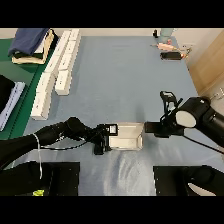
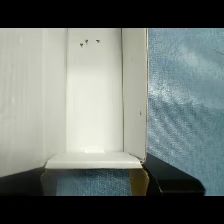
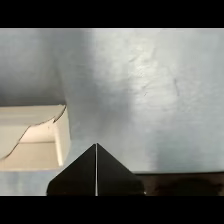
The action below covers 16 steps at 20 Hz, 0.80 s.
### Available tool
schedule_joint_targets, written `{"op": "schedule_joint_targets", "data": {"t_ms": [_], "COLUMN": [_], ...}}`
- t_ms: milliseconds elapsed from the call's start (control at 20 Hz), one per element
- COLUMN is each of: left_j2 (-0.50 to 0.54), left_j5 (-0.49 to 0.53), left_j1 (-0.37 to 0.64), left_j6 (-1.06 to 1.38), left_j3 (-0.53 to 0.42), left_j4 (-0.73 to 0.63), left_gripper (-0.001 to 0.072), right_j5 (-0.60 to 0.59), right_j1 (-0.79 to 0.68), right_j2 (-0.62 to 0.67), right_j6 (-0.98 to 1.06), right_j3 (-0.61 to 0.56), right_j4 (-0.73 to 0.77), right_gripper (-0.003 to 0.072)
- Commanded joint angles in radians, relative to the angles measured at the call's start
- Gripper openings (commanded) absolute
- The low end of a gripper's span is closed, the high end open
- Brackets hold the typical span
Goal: Fold the box.
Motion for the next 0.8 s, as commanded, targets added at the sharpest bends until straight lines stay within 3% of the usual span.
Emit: {"op": "schedule_joint_targets", "data": {"t_ms": [0, 100, 200, 400, 550, 750], "left_j2": [0.000, 0.000, 0.000, 0.000, 0.000, 0.000], "left_j5": [0.000, 0.000, 0.000, 0.000, 0.001, 0.000], "left_j1": [0.000, 0.000, 0.000, 0.001, 0.000, 0.001], "left_j6": [0.001, 0.001, 0.001, 0.001, 0.001, 0.001], "left_j3": [0.000, 0.000, 0.000, 0.000, 0.000, 0.000], "left_j4": [0.000, 0.000, 0.000, 0.000, 0.000, 0.000], "left_gripper": [0.0518, 0.0518, 0.0518, 0.0518, 0.0518, 0.0518], "right_j5": [-0.098, -0.127, -0.069, 0.058, 0.127, 0.150], "right_j1": [-0.257, -0.423, -0.530, -0.549, -0.530, -0.436], "right_j2": [-0.050, -0.135, -0.247, -0.425, -0.470, -0.462], "right_j6": [-0.349, -0.640, -0.952, -1.194, -1.233, -1.264], "right_j3": [0.000, 0.002, 0.016, 0.061, 0.073, 0.072], "right_j4": [0.198, 0.490, 0.791, 1.103, 1.141, 1.008], "right_gripper": [0.0000, 0.0001, 0.0002, 0.0003, 0.0003, 0.0002]}}
